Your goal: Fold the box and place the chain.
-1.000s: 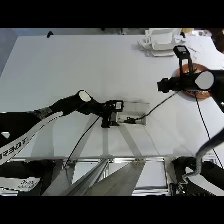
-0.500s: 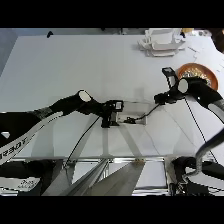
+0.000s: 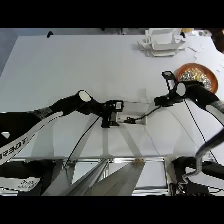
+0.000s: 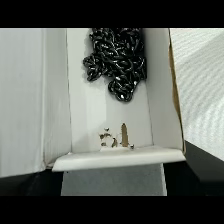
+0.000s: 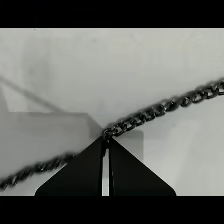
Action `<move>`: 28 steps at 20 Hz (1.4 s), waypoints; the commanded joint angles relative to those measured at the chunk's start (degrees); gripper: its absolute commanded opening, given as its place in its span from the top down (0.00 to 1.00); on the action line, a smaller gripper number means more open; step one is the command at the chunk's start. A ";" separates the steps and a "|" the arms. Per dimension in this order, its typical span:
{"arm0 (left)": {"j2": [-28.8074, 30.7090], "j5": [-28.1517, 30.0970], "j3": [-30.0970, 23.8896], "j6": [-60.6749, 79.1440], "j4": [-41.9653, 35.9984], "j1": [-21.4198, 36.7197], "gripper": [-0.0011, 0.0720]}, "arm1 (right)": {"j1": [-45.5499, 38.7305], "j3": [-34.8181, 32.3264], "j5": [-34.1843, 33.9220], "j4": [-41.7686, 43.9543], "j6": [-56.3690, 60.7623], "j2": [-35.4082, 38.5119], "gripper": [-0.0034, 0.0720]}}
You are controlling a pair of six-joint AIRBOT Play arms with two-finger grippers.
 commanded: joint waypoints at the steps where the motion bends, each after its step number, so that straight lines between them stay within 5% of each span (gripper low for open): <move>1: 0.04 0.00 -0.02 0.02 0.02 0.02 0.80 | 0.00 -0.02 2.03 0.57 -0.09 4.79 0.94; 11: 0.04 0.00 -0.02 0.02 0.02 0.04 0.80 | 10.60 -0.02 11.82 8.02 -4.52 33.35 0.94; 19: 0.04 0.00 -0.02 0.02 0.02 0.04 0.80 | 16.87 -0.02 22.29 15.96 -4.61 46.51 0.94; 28: 0.04 0.00 -0.02 0.02 0.02 0.04 0.80 | 16.98 -0.04 9.51 27.23 -10.93 44.39 0.94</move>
